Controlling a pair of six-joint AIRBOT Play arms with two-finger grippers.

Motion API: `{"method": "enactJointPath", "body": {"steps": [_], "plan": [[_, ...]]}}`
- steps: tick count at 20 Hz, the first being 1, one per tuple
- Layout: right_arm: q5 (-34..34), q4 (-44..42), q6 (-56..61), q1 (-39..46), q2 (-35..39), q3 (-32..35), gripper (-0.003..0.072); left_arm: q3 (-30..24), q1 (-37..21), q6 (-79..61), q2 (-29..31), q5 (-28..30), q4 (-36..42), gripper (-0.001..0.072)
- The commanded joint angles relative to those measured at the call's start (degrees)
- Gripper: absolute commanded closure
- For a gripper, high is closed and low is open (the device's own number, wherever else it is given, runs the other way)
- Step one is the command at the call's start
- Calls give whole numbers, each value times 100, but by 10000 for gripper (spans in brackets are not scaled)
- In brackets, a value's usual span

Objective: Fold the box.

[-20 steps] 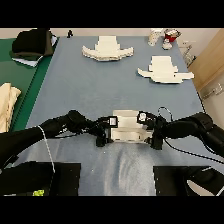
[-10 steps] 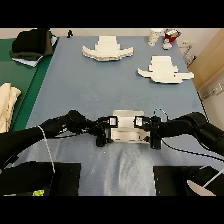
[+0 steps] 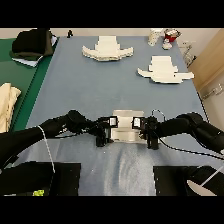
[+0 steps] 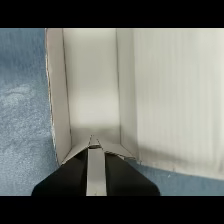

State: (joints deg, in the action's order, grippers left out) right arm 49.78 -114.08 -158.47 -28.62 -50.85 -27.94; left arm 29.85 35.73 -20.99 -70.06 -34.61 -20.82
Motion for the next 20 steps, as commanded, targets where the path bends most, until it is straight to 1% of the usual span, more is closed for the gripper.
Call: {"method": "enactJointPath", "body": {"steps": [1,2,3,5,6,10,12,14,15,17,20], "plan": [[-131,-258,-109,-7,-96,0,468,4,0,-2,-4,0,4,224],[-133,-334,-109,-7,-131,0,261,4,0,0,-4,2,4,224],[-136,-396,-109,-7,-146,0,104,4,0,0,-2,2,4,224],[-136,-411,-125,-7,-146,0,74,4,0,-2,-2,2,4,224],[-138,-409,-122,-7,-146,0,5,4,0,-2,-2,2,4,224],[-131,-304,-116,-4,-146,0,-3,4,0,-2,-4,2,4,224],[-118,-96,160,-2,-136,-7,6,4,0,0,-4,2,4,224],[96,525,957,2,-39,-33,310,4,0,-2,-2,2,4,224],[317,1029,1735,4,28,-90,453,4,0,0,-4,2,4,224],[984,2063,3683,4,173,-275,683,2,0,0,-4,2,4,224],[2020,3375,5893,22,393,-610,682,4,0,-2,-4,2,4,224]]}}
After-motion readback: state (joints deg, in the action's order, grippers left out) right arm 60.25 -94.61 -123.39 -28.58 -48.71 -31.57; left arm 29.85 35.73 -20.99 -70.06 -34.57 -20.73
